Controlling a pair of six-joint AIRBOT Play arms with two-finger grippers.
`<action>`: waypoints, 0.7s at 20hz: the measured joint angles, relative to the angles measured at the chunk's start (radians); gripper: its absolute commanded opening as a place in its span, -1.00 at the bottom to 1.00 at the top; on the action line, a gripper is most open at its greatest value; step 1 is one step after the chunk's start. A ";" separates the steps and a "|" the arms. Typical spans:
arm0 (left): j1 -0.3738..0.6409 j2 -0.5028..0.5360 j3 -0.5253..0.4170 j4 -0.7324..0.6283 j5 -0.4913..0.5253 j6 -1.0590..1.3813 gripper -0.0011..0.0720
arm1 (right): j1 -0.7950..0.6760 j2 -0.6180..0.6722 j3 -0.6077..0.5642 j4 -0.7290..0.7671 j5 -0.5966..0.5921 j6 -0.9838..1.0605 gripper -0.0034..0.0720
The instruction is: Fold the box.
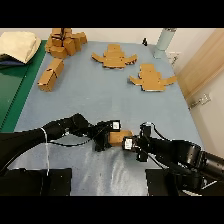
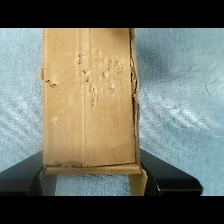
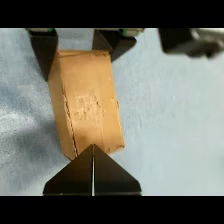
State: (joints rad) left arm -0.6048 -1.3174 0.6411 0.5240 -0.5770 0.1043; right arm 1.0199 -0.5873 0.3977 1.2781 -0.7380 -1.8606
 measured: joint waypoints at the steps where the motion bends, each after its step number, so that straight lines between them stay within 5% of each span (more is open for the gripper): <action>1: 0.000 0.000 0.000 0.000 0.000 0.000 0.47 | 0.000 0.003 0.003 -0.020 -0.028 0.078 -0.90; 6: 0.000 0.000 0.000 0.000 0.000 0.000 0.47 | 0.000 0.006 0.012 -0.097 -0.180 0.554 -0.90; 14: 0.000 0.000 0.000 0.000 -0.001 0.000 0.47 | 0.000 0.006 0.014 -0.207 -0.239 1.240 -0.90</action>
State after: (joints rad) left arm -0.6048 -1.3174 0.6411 0.5240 -0.5777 0.1040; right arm 1.0199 -0.5812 0.4114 1.0710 -0.9768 -0.6209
